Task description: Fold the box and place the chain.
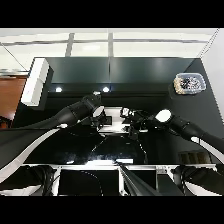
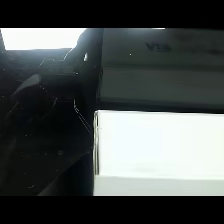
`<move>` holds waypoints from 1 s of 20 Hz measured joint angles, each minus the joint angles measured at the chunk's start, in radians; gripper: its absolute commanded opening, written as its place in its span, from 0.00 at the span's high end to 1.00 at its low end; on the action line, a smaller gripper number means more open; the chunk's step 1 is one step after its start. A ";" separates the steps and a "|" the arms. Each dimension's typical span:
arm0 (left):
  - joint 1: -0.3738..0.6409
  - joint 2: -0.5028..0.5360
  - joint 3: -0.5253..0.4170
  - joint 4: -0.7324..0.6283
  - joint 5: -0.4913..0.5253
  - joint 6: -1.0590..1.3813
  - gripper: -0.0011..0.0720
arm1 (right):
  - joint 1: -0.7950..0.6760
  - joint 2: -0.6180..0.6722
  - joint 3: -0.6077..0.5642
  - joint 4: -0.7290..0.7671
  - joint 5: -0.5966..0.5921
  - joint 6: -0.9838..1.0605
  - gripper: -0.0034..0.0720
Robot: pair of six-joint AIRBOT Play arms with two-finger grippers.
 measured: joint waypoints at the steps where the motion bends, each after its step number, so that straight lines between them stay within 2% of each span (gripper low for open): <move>1: 0.000 0.000 0.000 0.000 0.000 0.000 0.94 | 0.000 -0.002 0.000 0.001 -0.003 0.001 0.55; 2: 0.000 0.000 0.000 0.000 0.000 0.000 0.94 | 0.000 -0.002 0.000 0.001 -0.005 0.007 0.56; 3: 0.000 0.000 0.000 0.000 0.000 -0.001 0.94 | 0.000 -0.003 0.000 0.000 -0.007 0.011 0.80; 4: 0.000 0.000 0.000 -0.002 0.001 -0.001 0.94 | 0.000 -0.003 0.000 -0.002 -0.011 0.021 0.78; 5: 0.000 0.000 0.000 -0.003 0.003 -0.001 0.94 | 0.000 -0.003 0.000 -0.005 -0.010 0.034 0.81; 6: 0.000 0.000 0.000 -0.004 0.003 -0.002 0.94 | 0.000 -0.003 0.000 -0.010 -0.010 0.042 0.93; 9: 0.000 0.000 0.000 -0.004 0.004 -0.003 0.94 | -0.020 0.034 0.001 -0.058 -0.002 0.142 0.93; 11: 0.000 0.000 0.000 -0.004 0.004 -0.003 0.94 | -0.076 0.101 0.008 -0.146 0.028 0.308 0.93; 15: 0.000 0.000 0.000 -0.005 0.003 -0.002 0.94 | -0.330 0.275 0.003 -0.367 0.136 0.806 0.93; 18: 0.000 0.000 0.000 -0.005 0.003 0.001 0.94 | -0.556 0.329 -0.059 -0.445 0.174 1.177 0.93; 20: 0.000 0.000 0.000 -0.005 0.004 0.000 0.94 | -0.645 0.328 -0.109 -0.454 0.220 1.332 0.93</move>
